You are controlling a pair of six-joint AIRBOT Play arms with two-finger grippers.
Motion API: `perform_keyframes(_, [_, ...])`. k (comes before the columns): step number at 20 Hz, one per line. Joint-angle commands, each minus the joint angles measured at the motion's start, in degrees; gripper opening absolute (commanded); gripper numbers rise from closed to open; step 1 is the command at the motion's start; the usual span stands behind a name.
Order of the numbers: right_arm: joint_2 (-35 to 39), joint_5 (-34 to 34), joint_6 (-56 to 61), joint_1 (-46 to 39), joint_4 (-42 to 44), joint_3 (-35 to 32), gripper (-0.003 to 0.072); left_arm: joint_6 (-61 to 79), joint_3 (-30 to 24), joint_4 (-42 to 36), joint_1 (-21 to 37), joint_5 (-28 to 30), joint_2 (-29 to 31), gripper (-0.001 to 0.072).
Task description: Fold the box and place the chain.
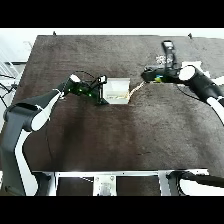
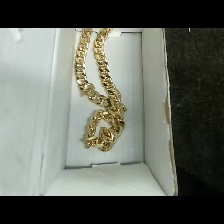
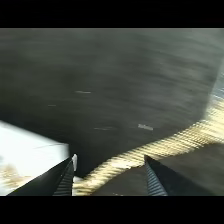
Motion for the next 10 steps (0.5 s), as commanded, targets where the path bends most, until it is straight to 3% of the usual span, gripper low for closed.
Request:
perform_keyframes(1, [-3.3, 0.07, 2.38, -7.56, 3.58, -0.74, 0.0516, 0.0, 0.0, 0.02, 0.02, 0.02, 0.02, 0.0401])
perform_keyframes(4, [-10.34, -0.13, -0.46, -7.3, 9.07, 0.87, 0.0516, 0.0, 0.0, 0.0, 0.02, 0.04, 0.02, 0.0401])
perform_keyframes(10, [-21.05, -2.23, -0.39, -4.68, 10.12, 8.81, 0.0515, 0.0, 0.0, 0.02, 0.02, 0.04, 0.02, 0.0401])
